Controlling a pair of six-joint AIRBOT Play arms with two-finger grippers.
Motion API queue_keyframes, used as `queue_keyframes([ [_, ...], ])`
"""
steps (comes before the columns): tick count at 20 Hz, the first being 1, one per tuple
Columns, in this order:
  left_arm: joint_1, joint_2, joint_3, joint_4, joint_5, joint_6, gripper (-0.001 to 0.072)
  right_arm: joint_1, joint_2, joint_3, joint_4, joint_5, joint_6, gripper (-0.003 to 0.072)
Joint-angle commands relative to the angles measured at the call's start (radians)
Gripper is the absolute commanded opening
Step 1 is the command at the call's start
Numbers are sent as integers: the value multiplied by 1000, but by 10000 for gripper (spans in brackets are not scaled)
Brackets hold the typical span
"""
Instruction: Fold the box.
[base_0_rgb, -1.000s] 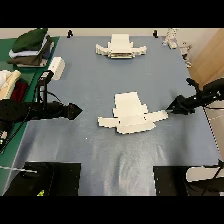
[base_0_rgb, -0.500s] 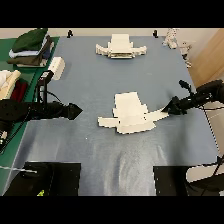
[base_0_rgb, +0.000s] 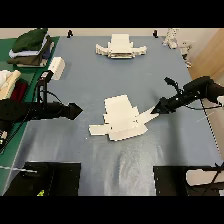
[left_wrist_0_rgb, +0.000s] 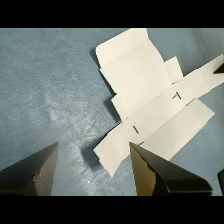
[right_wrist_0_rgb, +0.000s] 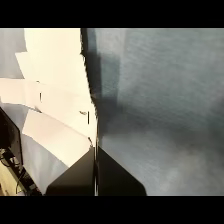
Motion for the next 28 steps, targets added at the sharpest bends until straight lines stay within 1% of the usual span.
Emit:
queue_keyframes([
  [1, 1, -11, 0, 2, -22, -13, 688, 67, 164, -145, 10, 171, 2, 1],
  [3, 1, -35, 0, 3, -36, -12, 688, 107, 296, -277, 15, 257, 12, 1],
  [5, 1, -54, 0, 5, -45, -8, 688, 148, 425, -389, 16, 355, 72, 1],
  [7, 1, -64, 0, 4, -43, 1, 687, 192, 528, -470, 14, 418, 128, 2],
  [9, 1, -64, 0, 4, -44, 8, 688, 214, 578, -505, 10, 434, 166, 2],
  [11, 1, -64, 0, 4, -49, 24, 687, 213, 580, -507, 4, 434, 191, 8],
  [12, 1, -64, 0, 4, -54, 25, 687, 213, 578, -507, 3, 435, 193, 37],
  [13, 1, -64, 0, 4, -60, 25, 688, 213, 572, -506, 3, 435, 193, 129],
  [14, 1, -64, 0, 4, -67, 25, 688, 213, 565, -506, 2, 438, 193, 238],
  [15, 1, -64, 0, 4, -72, 25, 688, 213, 557, -506, 2, 441, 193, 250],
  [18, 1, -64, 0, 4, -84, 25, 688, 213, 538, -500, 2, 443, 193, 253],
  [19, 1, -64, 0, 4, -85, 25, 688, 213, 533, -500, 2, 445, 193, 335],
  [20, 1, -64, 0, 4, -85, 25, 688, 213, 527, -500, 2, 444, 193, 366],
  [26, 1, -64, 0, 4, -86, 25, 688, 213, 518, -500, 8, 385, 236, 357],
  [27, 1, -64, 0, 3, -86, 25, 687, 213, 518, -500, 10, 385, 236, 326],
  [28, 1, -64, 0, 3, -87, 24, 687, 213, 517, -500, 13, 384, 236, 257],
])
